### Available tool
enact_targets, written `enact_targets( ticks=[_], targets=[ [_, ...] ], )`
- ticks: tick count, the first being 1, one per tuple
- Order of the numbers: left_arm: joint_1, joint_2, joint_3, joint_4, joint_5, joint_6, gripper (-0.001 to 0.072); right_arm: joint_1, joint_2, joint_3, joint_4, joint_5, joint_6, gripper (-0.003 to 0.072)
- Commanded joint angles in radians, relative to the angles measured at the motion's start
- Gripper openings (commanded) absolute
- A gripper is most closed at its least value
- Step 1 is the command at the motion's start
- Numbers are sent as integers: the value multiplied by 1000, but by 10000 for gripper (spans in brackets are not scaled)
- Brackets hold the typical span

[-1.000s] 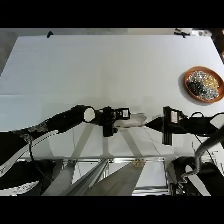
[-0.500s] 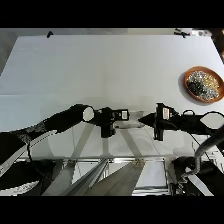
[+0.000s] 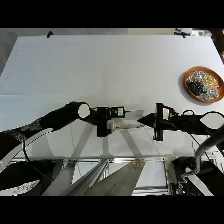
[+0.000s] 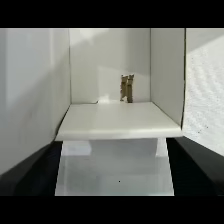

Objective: Fold the box and place the chain.

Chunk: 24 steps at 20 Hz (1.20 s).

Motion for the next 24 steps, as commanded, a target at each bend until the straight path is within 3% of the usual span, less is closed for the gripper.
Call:
enact_targets(
  ticks=[1,5,13,15,17,19,24],
  targets=[
    [7,1,1,-64,29,25,700,1,0,0,0,0,0,7],
    [5,-10,1,-178,26,153,702,1,0,0,0,0,1,7],
    [5,-50,1,-179,12,159,692,1,0,0,0,0,1,8],
    [5,-53,1,-178,11,159,530,1,0,0,0,0,1,8],
    [5,-53,1,-178,13,161,483,1,0,0,0,0,1,8],
    [5,-53,1,-178,12,161,328,1,0,0,1,0,1,8],
    [6,-53,1,-172,12,162,316,1,0,0,39,-28,1,8]
  ],
)
